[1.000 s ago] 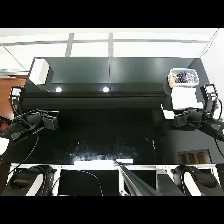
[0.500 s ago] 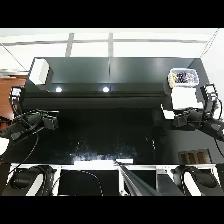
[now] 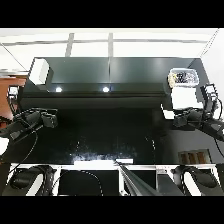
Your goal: Fold the box and place the chain.
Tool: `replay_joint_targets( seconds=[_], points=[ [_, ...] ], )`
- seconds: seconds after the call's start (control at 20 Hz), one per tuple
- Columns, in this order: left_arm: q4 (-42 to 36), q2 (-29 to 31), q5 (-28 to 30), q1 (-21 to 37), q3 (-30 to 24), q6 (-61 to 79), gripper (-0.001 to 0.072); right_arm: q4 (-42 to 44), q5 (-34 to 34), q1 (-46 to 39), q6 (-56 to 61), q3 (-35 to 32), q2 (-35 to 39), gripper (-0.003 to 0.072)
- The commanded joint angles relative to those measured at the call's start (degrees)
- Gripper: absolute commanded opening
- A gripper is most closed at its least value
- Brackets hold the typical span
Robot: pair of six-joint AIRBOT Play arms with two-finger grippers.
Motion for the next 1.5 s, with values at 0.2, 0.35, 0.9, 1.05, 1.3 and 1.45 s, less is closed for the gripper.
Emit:
replay_joint_targets(
  seconds=[0.2,0.35,0.9,1.05,1.3,1.45],
  points=[
    [-4.7,-1.2,14.4,0.0,0.0,0.0,0.0026,14.2,-26.0,0.0,0.3,0.0,-1.7,0.0014],
    [-4.7,-3.6,19.4,0.0,0.0,0.0,0.0028,14.5,-46.1,-4.2,0.3,3.4,-7.7,0.0344],
    [-4.3,-6.5,6.8,0.0,0.0,1.8,0.071,-23.1,18.4,-40.0,26.4,46.8,-53.7,0.072],
    [-4.3,-6.5,5.6,0.0,0.0,1.7,0.071,-21.7,28.0,-41.2,15.1,49.5,-61.0,0.072],
    [-4.4,-6.5,5.7,0.0,0.0,1.7,0.071,-17.6,26.7,-39.4,2.3,49.6,-64.0,0.0713],
    [-4.4,-6.5,5.7,0.0,0.0,1.7,0.071,-17.3,29.1,-39.4,0.3,49.7,-64.2,0.0363]
  ],
)
